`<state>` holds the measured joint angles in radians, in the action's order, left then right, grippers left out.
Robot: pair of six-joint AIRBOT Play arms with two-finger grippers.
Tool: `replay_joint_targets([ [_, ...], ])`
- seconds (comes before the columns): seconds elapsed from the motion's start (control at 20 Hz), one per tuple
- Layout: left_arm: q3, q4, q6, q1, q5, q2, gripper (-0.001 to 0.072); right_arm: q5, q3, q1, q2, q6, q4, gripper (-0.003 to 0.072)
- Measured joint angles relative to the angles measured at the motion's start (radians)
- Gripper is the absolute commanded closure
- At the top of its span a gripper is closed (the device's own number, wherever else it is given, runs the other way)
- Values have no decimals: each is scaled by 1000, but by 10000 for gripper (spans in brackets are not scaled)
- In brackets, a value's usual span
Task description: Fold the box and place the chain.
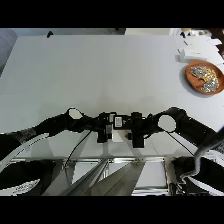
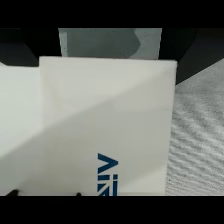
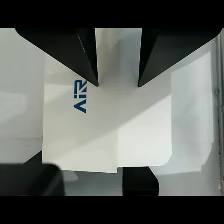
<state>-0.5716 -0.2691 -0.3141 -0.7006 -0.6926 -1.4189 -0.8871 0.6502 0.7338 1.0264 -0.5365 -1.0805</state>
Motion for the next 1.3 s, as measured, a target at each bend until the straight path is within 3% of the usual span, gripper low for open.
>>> replay_joint_targets([
  [0.85,0,-1,-3,0,0,0,598,45,0,3,0,-58,-67,457],
  [1.3,0,0,0,0,0,0,598,-39,0,4,-26,2,1,457],
])
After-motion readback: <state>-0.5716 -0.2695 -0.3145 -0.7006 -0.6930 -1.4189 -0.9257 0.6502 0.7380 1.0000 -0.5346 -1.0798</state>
